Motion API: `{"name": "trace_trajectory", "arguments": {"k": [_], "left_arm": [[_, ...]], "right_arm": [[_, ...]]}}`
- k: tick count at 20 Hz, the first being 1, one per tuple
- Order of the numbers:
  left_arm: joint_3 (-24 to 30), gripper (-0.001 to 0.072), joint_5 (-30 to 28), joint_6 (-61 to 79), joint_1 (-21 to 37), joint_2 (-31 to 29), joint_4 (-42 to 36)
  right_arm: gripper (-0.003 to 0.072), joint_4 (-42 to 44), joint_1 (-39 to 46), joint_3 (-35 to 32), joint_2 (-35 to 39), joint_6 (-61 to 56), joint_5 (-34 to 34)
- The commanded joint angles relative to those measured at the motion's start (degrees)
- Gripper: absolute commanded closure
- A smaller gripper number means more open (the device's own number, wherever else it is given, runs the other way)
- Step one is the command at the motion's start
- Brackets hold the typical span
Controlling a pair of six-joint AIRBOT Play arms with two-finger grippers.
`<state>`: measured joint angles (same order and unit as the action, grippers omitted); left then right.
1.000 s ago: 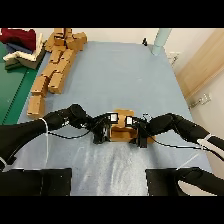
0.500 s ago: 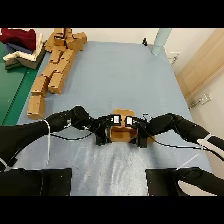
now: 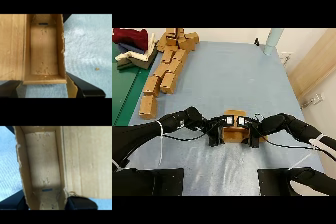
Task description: Fold the box.
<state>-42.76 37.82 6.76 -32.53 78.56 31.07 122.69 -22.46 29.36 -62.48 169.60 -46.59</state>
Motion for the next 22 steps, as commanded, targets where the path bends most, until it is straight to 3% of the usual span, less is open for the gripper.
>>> {"name": "trace_trajectory", "arguments": {"k": [1, 2, 3, 22], "left_arm": [[0.0, 0.0018, -0.6, -1.7, 0.0, 0.0, 0.2], [0.0, 0.0158, -1.0, -1.7, 0.0, 0.0, 0.4], [0.0, 0.0185, -0.9, -1.7, 0.0, 0.0, 0.8], [0.0, 0.0184, -0.8, -1.7, 0.0, 0.0, 0.9]], "right_arm": [[0.0178, 0.0, 0.0, 0.0, 0.0, 0.0, 0.0], [0.0178, 0.0, 0.0, 0.0, 0.0, 0.0, 0.0], [0.0177, 0.0, 0.0, 0.0, 0.0, -0.1, 0.0], [0.0178, 0.0, 0.0, 0.0, 0.0, 0.0, 0.0]]}}
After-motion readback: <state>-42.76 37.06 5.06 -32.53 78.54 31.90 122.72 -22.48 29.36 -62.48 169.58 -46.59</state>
